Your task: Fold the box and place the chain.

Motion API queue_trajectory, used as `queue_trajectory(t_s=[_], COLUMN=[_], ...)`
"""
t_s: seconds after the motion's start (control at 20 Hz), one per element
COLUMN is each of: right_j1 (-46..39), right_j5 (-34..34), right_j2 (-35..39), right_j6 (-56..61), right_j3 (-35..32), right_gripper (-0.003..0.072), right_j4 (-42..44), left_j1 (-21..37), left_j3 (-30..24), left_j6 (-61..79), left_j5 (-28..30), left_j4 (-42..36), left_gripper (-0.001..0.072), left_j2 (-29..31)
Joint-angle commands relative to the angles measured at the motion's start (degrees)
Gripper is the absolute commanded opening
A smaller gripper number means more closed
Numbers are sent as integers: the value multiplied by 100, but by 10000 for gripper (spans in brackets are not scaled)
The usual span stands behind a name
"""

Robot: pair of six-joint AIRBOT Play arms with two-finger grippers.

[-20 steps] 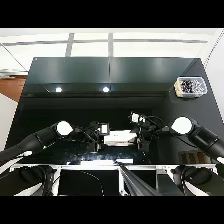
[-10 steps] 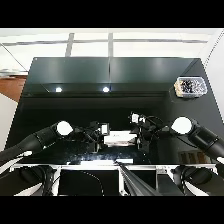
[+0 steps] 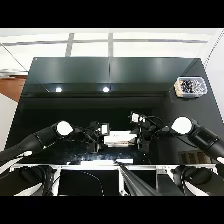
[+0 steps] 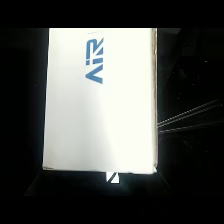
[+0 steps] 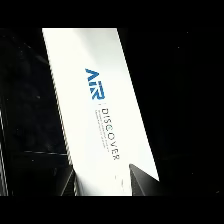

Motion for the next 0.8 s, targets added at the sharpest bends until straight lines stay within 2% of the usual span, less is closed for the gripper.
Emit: queue_trajectory(t_s=[0.0, 0.4, 0.75], right_j1=[7, 48, 46], right_j5=[33, 33, 157], right_j2=[0, -170, -90], right_j6=[33, 114, 695], right_j3=[-4, -4, 103], right_gripper=[391, 390, 390], right_j4=[-35, -212, -240], left_j1=[-2, -2, -2], left_j3=[0, 0, 0], left_j6=[2, 0, 0], left_j5=[7, 7, 7], left_j4=[2, 2, 2], left_gripper=[349, 349, 349], left_j2=[0, 0, 0])
